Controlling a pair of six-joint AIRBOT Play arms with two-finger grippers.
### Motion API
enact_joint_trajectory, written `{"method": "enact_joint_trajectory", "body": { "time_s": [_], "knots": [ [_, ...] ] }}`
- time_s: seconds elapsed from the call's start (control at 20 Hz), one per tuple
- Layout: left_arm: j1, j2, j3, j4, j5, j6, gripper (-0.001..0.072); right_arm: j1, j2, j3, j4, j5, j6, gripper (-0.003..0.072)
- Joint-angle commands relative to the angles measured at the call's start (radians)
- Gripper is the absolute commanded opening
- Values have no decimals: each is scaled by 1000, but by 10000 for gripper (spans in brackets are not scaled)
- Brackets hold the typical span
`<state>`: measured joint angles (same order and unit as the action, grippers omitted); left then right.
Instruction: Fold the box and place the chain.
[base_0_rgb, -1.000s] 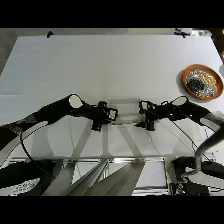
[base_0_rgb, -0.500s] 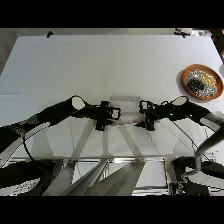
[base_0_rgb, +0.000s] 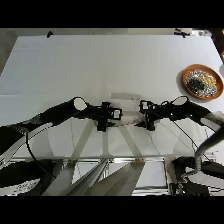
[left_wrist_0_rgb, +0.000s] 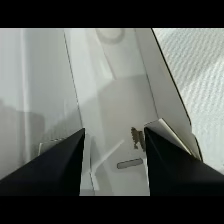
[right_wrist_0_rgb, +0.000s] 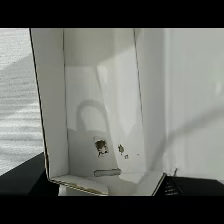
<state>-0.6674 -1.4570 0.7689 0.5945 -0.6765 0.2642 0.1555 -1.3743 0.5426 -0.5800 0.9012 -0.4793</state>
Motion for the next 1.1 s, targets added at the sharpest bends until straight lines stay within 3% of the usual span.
{"method": "enact_joint_trajectory", "body": {
  "time_s": [0.0, 0.05, 0.15, 0.2, 0.35, 0.55, 0.8, 0.9, 1.05],
  "knots": [
    [7, 8, 0, 31, -28, -71, 233, 1, 1, 0, 1, 0, 0, 444],
    [18, 19, 0, 64, -70, -102, 148, 1, 1, 0, 1, 0, 0, 444],
    [52, 50, -1, 121, -131, -191, 106, 1, 1, 0, 1, 0, 0, 444],
    [72, 68, -1, 147, -146, -262, 6, 1, 1, 0, 1, 0, 0, 444],
    [139, 133, -1, 188, -206, -485, 4, 1, 1, 0, 1, 0, 0, 444],
    [239, 246, -14, 181, -294, -567, 4, 1, 1, 0, 1, 0, 0, 444],
    [412, 417, -170, 110, -274, -817, 4, 1, 1, 0, 1, 0, 0, 444],
    [471, 429, -235, 95, -276, -965, 5, 1, 1, 0, 1, 0, 0, 444],
    [478, 384, -257, 86, -280, -1062, 4, 1, 1, 0, 1, 0, 0, 444]
  ]
}}
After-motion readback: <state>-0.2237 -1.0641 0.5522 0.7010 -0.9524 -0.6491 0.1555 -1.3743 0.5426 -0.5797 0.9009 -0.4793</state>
